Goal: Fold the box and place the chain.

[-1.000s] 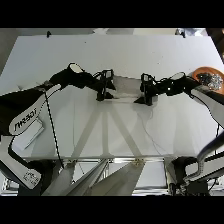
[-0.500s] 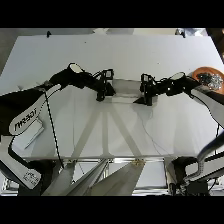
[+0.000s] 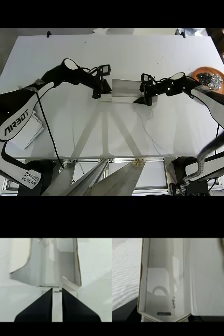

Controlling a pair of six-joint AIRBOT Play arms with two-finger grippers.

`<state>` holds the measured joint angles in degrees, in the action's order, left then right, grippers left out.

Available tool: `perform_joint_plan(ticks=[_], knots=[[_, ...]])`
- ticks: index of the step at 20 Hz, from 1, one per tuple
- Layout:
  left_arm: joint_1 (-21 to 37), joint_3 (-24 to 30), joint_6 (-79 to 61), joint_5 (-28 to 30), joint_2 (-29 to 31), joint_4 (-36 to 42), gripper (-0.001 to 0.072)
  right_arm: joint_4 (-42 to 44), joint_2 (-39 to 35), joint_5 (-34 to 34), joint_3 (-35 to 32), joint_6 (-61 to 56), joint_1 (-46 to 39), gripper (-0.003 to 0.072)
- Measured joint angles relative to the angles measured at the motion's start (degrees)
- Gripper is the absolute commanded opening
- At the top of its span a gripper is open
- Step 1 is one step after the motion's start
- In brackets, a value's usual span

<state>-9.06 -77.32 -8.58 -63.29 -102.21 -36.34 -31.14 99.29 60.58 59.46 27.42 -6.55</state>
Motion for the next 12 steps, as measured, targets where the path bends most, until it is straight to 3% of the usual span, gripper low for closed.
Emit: perform_joint_plan(ticks=[3,4,12], knots=[[2.56,0.07,4.22,-1.38,3.72,-1.36,0.0129,-0.04,0.0,0.02,0.0,0.0,0.0,0.0237],[3.48,0.15,6.32,-1.84,4.81,-2.36,0.0003,-0.07,0.0,0.04,0.0,0.0,0.0,0.0237],[10.36,5.33,37.51,-1.07,8.26,-16.33,0.0011,-0.09,0.0,0.07,0.0,0.02,0.0,0.0237]])
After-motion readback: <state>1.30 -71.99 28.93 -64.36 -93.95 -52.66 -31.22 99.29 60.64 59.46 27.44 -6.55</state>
